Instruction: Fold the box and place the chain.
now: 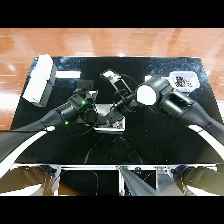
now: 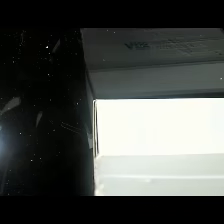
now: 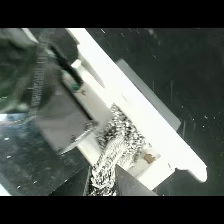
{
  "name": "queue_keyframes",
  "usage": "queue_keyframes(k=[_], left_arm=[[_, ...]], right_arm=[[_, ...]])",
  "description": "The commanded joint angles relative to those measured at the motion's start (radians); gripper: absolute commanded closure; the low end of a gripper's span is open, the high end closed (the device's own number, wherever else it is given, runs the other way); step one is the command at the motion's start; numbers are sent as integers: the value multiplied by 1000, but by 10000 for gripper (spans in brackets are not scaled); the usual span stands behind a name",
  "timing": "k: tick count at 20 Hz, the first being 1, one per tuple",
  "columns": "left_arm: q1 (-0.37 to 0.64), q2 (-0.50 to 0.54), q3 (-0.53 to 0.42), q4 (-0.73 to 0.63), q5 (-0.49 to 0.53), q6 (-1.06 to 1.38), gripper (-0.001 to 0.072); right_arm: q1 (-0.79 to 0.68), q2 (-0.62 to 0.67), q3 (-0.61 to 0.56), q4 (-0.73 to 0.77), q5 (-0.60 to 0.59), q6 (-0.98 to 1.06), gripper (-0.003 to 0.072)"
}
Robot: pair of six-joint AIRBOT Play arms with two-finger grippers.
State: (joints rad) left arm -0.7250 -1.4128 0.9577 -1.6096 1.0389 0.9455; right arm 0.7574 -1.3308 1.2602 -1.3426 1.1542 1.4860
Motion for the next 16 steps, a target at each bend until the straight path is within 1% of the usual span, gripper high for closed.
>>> queue_keyframes(k=[1,7,8,9,10,14,16], left_arm=[[0,0,0,0,5,0,690],[0,0,0,0,4,0,690],[0,0,0,0,4,0,690],[0,0,0,0,4,0,690],[0,0,0,0,4,0,690],[0,0,0,0,4,0,690],[0,0,0,0,4,0,690]], right_arm=[[-9,-45,-12,7,-24,3,653],[-10,-50,-12,3,4,6,649],[-10,-49,-12,3,4,18,604],[-10,-49,-12,3,5,21,252],[-10,-49,-12,3,9,19,100],[-10,-47,-12,3,27,19,100],[-13,-27,-12,-5,63,11,100]])
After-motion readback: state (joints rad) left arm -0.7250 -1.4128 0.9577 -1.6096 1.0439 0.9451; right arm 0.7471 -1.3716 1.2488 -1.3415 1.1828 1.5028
